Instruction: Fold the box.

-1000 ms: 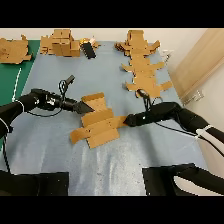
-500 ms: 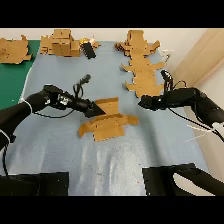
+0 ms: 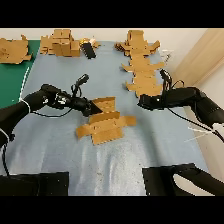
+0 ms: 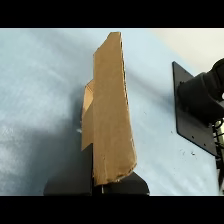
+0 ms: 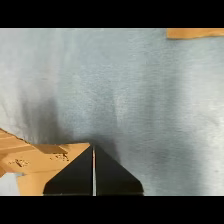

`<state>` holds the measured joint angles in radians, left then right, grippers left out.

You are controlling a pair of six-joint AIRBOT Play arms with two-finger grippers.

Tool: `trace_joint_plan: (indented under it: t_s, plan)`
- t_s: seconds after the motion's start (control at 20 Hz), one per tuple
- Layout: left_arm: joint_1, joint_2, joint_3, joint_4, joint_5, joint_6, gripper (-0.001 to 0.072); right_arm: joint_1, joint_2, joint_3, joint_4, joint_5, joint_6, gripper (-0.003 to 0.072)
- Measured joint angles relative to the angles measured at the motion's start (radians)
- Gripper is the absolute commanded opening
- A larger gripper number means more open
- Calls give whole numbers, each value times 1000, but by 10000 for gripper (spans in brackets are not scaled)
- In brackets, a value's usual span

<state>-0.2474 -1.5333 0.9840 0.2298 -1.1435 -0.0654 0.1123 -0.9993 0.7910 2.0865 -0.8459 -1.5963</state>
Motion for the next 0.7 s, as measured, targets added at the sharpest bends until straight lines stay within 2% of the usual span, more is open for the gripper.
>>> trace_joint_plan:
  t_s: [0.2, 0.5, 0.7]
  plan:
    - [7, -52, 1, -12, -43, -9, 13, 19, -11, 1, -1, 3, 1, 21]
    - [-80, -85, 34, -34, -109, -6, 13, 26, -44, 0, -4, 7, 1, 21]
    - [-98, -105, 65, -63, -138, -33, 13, 31, -65, 0, -5, 8, 0, 21]
